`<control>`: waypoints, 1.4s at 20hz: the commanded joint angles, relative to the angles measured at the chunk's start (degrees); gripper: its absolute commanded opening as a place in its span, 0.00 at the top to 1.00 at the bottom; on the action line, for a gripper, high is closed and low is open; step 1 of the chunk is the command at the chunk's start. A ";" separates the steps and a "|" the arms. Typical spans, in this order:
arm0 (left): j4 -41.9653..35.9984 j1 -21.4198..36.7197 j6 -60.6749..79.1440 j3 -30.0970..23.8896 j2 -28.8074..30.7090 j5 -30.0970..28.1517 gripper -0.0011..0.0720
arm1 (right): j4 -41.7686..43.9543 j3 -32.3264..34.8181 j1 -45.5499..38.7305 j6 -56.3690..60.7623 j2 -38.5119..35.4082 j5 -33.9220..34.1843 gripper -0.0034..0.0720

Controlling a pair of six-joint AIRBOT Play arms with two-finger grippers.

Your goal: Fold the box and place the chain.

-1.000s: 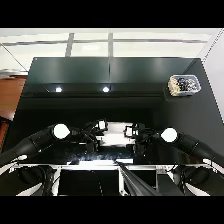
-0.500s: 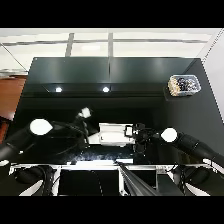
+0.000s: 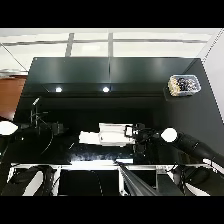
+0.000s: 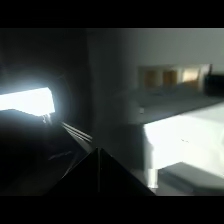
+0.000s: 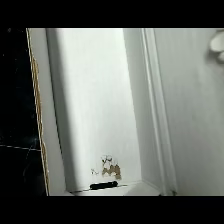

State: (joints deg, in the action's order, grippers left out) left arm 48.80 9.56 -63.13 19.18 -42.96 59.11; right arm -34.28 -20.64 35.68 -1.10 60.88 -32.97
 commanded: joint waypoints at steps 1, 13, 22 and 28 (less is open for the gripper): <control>-3.45 4.57 -5.57 -5.09 -1.92 -0.07 0.94 | 0.02 0.00 0.04 0.02 0.00 0.00 0.31; -16.46 -14.84 -0.17 -6.49 -16.20 -8.00 0.94 | 0.02 0.00 0.04 0.04 0.02 0.00 0.31; -19.41 -17.40 8.81 -2.69 -17.88 -2.14 0.02 | 0.00 0.00 0.02 0.04 0.00 0.00 0.31; -19.69 -17.53 8.94 1.44 -17.84 1.84 0.02 | 0.02 0.00 0.04 0.04 0.00 0.00 0.31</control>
State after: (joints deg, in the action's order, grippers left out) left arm 30.33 -7.86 -54.81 18.87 -60.84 57.95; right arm -34.28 -20.64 35.68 -1.10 60.88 -32.97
